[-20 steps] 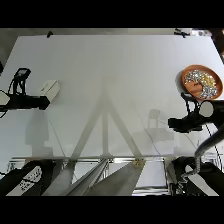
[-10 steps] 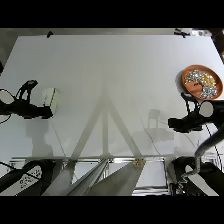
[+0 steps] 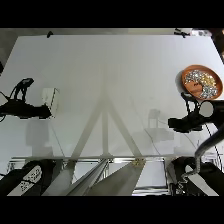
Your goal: Fold the box and place the chain.
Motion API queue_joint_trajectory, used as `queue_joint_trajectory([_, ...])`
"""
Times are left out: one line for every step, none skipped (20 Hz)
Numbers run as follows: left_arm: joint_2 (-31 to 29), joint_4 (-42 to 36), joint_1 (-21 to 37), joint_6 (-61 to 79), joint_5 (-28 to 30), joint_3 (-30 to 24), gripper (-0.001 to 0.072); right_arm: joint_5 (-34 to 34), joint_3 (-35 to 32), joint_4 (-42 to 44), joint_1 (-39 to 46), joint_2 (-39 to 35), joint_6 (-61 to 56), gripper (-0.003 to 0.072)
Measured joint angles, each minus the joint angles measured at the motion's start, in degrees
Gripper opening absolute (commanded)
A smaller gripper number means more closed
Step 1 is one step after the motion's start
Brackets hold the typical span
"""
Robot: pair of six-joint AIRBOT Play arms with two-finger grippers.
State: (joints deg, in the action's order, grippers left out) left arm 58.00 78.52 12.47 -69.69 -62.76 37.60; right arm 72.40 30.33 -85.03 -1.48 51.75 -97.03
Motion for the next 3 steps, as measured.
queue_joint_trajectory([-1.68, -0.02, 0.00, 0.00, 0.02, 0.00, 0.0702, 0.00, 0.00, 0.00, 0.00, 0.00, 0.02, 0.0008])
queue_joint_trajectory([-3.15, -0.02, 0.00, 0.00, 0.04, 0.00, 0.0702, 0.00, 0.00, 0.00, 0.00, 0.00, 0.02, 0.0008])
queue_joint_trajectory([-4.46, -0.02, 0.00, 0.00, 0.13, 0.00, 0.0702, 0.00, 0.00, 0.00, 0.00, 0.00, 0.02, 0.0008])
